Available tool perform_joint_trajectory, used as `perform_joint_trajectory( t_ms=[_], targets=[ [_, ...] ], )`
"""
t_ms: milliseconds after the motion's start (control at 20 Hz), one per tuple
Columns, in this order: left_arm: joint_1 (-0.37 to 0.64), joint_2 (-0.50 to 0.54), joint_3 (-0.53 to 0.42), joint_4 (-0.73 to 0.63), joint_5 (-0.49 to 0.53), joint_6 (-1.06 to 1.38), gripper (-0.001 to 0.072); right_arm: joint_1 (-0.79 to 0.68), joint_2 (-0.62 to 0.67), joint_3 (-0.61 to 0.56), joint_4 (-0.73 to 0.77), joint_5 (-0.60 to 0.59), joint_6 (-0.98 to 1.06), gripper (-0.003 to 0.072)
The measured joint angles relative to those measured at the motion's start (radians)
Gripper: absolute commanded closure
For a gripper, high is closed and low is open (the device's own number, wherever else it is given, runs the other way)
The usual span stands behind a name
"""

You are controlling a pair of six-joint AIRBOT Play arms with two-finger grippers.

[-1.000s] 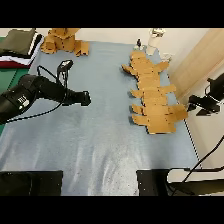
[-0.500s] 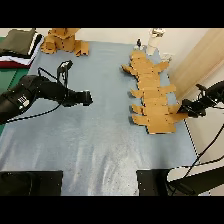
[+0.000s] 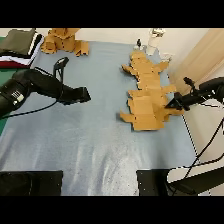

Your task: Fold the box.

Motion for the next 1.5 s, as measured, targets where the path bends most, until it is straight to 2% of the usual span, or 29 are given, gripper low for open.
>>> perform_joint_trajectory(
  t_ms=[200, 500, 550, 600, 650, 850, 1050, 1100, 1350, 1500],
  targets=[
    [0.079, 0.0, 0.014, -0.039, 0.066, 0.1, 0.0125, 0.134, 0.089, -0.098, 0.034, 0.025, 0.071, 0.0687],
    [0.151, -0.003, -0.003, -0.056, 0.144, 0.211, 0.0125, 0.39, 0.262, -0.407, 0.046, 0.271, 0.183, 0.0684],
    [0.158, -0.006, -0.017, -0.058, 0.151, 0.225, 0.0125, 0.433, 0.288, -0.456, 0.046, 0.306, 0.202, 0.0568],
    [0.163, -0.008, -0.031, -0.06, 0.155, 0.237, 0.0125, 0.471, 0.306, -0.496, 0.043, 0.337, 0.223, 0.0349],
    [0.167, -0.011, -0.046, -0.062, 0.159, 0.246, 0.0125, 0.5, 0.318, -0.522, 0.035, 0.36, 0.235, 0.0342],
    [0.174, -0.023, -0.084, -0.072, 0.178, 0.278, 0.0126, 0.557, 0.332, -0.57, 0.014, 0.42, 0.264, 0.0354],
    [0.177, -0.047, -0.093, -0.087, 0.214, 0.301, 0.0125, 0.576, 0.295, -0.568, 0.007, 0.419, 0.253, 0.0666],
    [0.179, -0.059, -0.094, -0.099, 0.225, 0.312, 0.0126, 0.579, 0.288, -0.563, 0.014, 0.411, 0.236, 0.0685],
    [0.234, -0.171, -0.097, -0.197, 0.272, 0.398, 0.0125, 0.646, 0.291, -0.575, 0.079, 0.407, 0.097, 0.0689],
    [0.288, -0.249, -0.097, -0.267, 0.313, 0.459, 0.0125, 0.743, 0.358, -0.648, 0.108, 0.538, 0.034, 0.0689]
  ],
)
